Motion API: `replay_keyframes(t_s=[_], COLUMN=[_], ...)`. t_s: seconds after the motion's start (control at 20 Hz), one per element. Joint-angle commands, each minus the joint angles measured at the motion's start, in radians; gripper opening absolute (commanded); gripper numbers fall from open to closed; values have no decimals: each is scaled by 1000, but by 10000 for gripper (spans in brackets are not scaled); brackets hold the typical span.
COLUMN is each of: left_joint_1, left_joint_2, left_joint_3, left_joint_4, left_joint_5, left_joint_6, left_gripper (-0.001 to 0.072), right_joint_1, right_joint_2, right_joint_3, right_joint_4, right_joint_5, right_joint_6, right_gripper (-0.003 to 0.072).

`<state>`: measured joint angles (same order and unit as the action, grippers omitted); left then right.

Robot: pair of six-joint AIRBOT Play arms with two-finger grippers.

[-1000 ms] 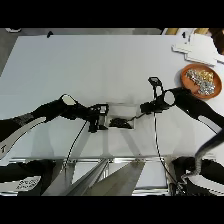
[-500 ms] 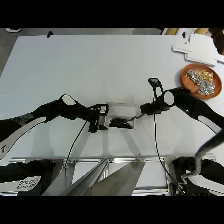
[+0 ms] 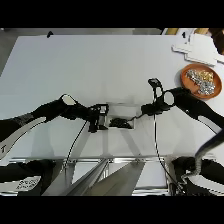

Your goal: Fold the box and place the chain.

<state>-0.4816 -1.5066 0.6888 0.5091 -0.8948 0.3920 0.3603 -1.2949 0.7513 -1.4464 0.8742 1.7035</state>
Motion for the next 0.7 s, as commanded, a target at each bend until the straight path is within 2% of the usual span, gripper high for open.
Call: replay_keyframes(t_s=[0.0, 0.55, 0.65], left_joint_1=[0, 0, 0], left_joint_2=[1, 1, 1], left_joint_3=[1, 1, 1], left_joint_4=[0, 0, 0], left_joint_5=[0, 0, 0], left_joint_6=[0, 0, 0], left_gripper=[153, 153, 153], right_joint_1=[1, 1, 1], right_joint_2=[-1, -14, -14], right_joint_3=[-1, -1, -1], right_joint_4=[-8, -8, -9], right_joint_5=[-31, -26, -29], right_joint_6=[2, 27, 23], right_gripper=[156, 151, 40])
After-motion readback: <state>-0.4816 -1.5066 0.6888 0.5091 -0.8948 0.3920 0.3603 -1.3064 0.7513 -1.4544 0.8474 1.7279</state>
